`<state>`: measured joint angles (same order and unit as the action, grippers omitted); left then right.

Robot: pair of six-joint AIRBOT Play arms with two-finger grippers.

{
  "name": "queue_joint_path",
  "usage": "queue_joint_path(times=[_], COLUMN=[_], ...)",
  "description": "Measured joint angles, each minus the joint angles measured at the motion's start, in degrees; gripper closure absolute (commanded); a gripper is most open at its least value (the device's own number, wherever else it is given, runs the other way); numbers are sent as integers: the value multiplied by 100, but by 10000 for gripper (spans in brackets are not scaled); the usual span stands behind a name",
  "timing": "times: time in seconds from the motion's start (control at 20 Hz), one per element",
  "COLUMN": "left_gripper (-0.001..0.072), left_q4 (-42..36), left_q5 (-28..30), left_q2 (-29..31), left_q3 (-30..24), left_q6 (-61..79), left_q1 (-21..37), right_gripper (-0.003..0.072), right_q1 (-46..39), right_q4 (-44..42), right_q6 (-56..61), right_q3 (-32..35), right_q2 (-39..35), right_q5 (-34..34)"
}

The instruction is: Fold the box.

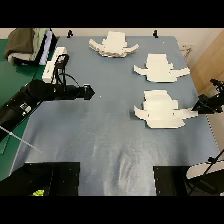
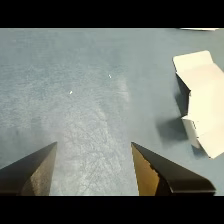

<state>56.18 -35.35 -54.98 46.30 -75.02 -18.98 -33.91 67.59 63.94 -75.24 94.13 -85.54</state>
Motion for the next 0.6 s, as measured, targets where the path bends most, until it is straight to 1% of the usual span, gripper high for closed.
queue_joint_path(times=[0.05,0.1,0.15,0.3,0.4,0.5,0.6], left_gripper=[4,4,4,4,4,4,4], left_q4=[-17,-33,-48,-72,-74,-79,-81], left_q5=[-31,-72,-116,-223,-297,-352,-385], left_q2=[0,0,0,0,0,0,0], left_q3=[0,0,0,0,0,0,0], left_q6=[0,0,0,0,0,2,4], left_q1=[0,0,0,0,0,7,9], right_gripper=[575,605,673,680,680,680,681], right_q1=[0,0,0,20,105,295,590], right_q4=[-173,-389,-627,-1436,-1860,-2129,-2267], right_q6=[-70,-136,-190,-284,-308,-284,-164], right_q3=[-7,-13,-15,-4,146,553,1224], right_q2=[15,17,9,-105,-297,-621,-1067], right_q5=[-92,-212,-315,-658,-813,-807,-597])
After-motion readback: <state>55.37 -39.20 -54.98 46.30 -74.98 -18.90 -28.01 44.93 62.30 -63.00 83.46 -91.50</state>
